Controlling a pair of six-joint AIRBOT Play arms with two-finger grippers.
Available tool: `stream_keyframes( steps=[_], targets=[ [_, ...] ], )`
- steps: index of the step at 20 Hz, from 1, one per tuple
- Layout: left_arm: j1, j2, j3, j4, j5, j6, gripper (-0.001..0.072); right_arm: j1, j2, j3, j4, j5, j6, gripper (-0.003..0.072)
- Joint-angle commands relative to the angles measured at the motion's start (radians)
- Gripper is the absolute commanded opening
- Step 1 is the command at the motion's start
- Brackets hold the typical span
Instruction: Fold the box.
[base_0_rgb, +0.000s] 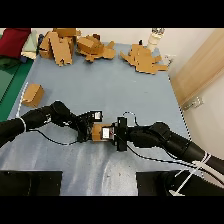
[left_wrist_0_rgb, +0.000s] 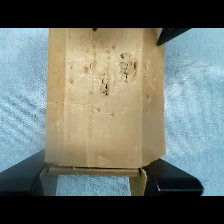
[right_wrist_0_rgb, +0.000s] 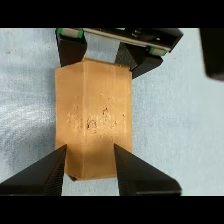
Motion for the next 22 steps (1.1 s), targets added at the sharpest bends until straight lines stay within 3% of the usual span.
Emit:
stream_keyframes(
  steps=[1, 4, 6, 12, 13, 16, 18, 20, 22],
  targets=[
    [0.000, 0.001, 0.000, 0.000, 0.000, 0.000, 0.0318, 0.001, -0.004, 0.000, -0.012, 0.001, -0.001, 0.0441],
    [0.000, 0.001, 0.000, 0.000, 0.000, 0.000, 0.0318, 0.001, -0.004, 0.000, -0.013, 0.002, -0.001, 0.0439],
    [0.000, 0.001, 0.000, 0.000, 0.000, 0.000, 0.0318, 0.001, -0.004, 0.000, -0.020, 0.002, -0.001, 0.0373],
    [0.000, 0.001, 0.000, 0.000, 0.000, 0.000, 0.0318, 0.002, -0.004, 0.000, -0.053, 0.011, -0.001, 0.0280],
    [0.000, 0.001, 0.000, 0.000, -0.001, 0.000, 0.0318, 0.001, -0.004, 0.000, -0.055, 0.012, -0.001, 0.0228],
    [0.000, 0.001, 0.000, 0.000, -0.001, 0.000, 0.0318, 0.002, -0.004, 0.000, -0.059, 0.013, -0.001, 0.0212],
    [0.000, 0.001, 0.000, 0.000, -0.001, 0.000, 0.0318, 0.002, -0.004, 0.000, -0.065, 0.013, -0.001, 0.0144],
    [0.000, 0.001, 0.000, 0.000, -0.004, 0.000, 0.0318, 0.002, -0.004, 0.000, -0.077, 0.018, -0.001, 0.0141],
    [0.000, 0.001, 0.000, 0.000, -0.008, 0.000, 0.0318, 0.002, -0.004, 0.000, -0.099, 0.021, -0.001, 0.0086]
  ],
)
